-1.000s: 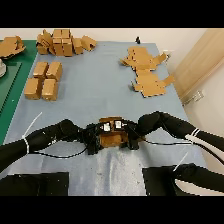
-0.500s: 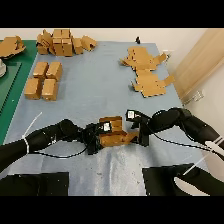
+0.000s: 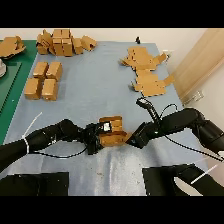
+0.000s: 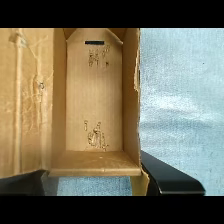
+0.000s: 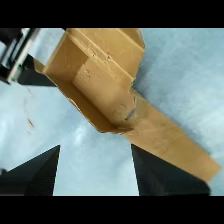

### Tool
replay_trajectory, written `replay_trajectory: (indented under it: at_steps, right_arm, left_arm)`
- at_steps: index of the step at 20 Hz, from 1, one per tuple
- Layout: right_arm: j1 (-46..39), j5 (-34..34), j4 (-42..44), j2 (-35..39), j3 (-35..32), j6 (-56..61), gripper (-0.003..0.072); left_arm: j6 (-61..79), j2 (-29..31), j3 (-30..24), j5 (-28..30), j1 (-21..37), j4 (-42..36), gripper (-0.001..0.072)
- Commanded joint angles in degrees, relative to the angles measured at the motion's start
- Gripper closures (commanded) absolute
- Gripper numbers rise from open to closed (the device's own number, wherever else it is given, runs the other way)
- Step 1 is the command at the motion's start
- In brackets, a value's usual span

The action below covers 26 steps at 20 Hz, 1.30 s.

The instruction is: Fold the box.

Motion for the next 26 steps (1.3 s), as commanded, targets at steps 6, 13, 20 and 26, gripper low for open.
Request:
replay_trajectory:
  at_steps: [6,13,20,26]
  right_arm:
    - [0.0,1.3,3.8,-0.6,0.0,26.5,0.0045]
    - [0.3,9.0,18.8,-13.3,3.0,17.4,0.0683]
    - [0.2,5.7,22.9,-35.2,13.5,5.2,0.0684]
    - [0.2,6.9,22.6,-42.1,13.5,-0.8,0.0684]
  left_arm:
    - [0.0,0.0,0.0,0.1,0.0,0.0,0.0193]
    - [0.0,0.0,0.0,0.1,0.0,0.0,0.0192]
    - [0.0,0.0,0.0,0.1,0.0,0.0,0.0192]
    - [0.0,0.0,0.0,0.1,0.0,0.0,0.0192]
